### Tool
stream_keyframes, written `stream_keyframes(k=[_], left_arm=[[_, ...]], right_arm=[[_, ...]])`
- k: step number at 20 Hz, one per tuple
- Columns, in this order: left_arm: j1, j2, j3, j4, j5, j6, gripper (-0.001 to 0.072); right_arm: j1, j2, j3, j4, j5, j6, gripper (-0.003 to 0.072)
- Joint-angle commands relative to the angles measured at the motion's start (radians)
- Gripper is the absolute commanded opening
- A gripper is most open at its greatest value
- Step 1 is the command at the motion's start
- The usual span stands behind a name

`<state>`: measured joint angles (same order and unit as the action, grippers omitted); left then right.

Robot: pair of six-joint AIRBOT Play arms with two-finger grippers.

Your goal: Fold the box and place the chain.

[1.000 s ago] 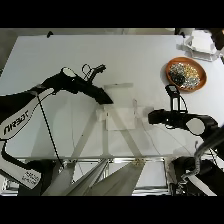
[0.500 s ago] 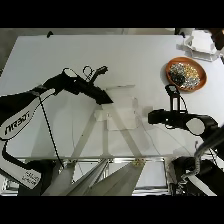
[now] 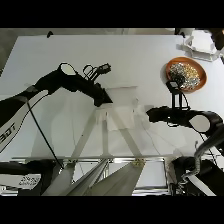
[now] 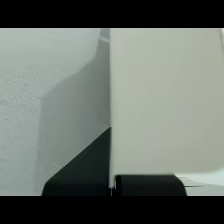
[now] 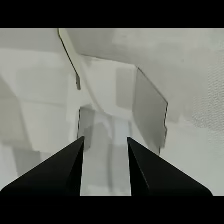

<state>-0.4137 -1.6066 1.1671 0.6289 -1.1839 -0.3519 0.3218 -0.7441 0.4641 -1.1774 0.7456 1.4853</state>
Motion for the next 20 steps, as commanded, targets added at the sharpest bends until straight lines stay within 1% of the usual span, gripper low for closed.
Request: stream_keyframes(k=[1,3,4,6,8,9,11,14,17,20], left_arm=[[-0.079,0.155,-0.092,0.084,0.103,-0.012,-0.0003],[-0.113,0.239,-0.175,0.082,0.176,0.031,-0.0001],[-0.126,0.267,-0.209,0.080,0.193,0.058,0.0000],[-0.132,0.269,-0.238,0.060,0.183,0.069,0.0000],[-0.138,0.262,-0.253,-0.011,0.229,0.134,0.0000],[-0.143,0.253,-0.254,-0.075,0.251,0.200,0.0000],[-0.160,0.229,-0.254,-0.167,0.279,0.347,0.0001],[-0.185,0.162,-0.254,-0.152,0.336,0.378,0.0007],[-0.188,0.092,-0.254,-0.149,0.340,0.378,0.0006],[-0.188,0.053,-0.254,-0.149,0.343,0.380,0.0006]], right_arm=[[0.000,0.075,0.071,-0.043,0.136,-0.001,0.0326],[0.000,0.167,0.090,-0.063,0.204,-0.001,0.0326],[0.000,0.220,0.092,-0.081,0.242,-0.001,0.0326],[0.000,0.317,0.092,-0.132,0.315,-0.001,0.0326],[0.000,0.390,0.092,-0.190,0.388,0.000,0.0325],[0.000,0.412,0.092,-0.210,0.420,0.001,0.0325],[0.000,0.430,0.092,-0.227,0.479,0.003,0.0325],[0.000,0.430,0.092,-0.229,0.506,0.003,0.0324],[0.000,0.430,0.092,-0.229,0.492,0.003,0.0324],[0.000,0.430,0.092,-0.229,0.492,0.003,0.0324]])
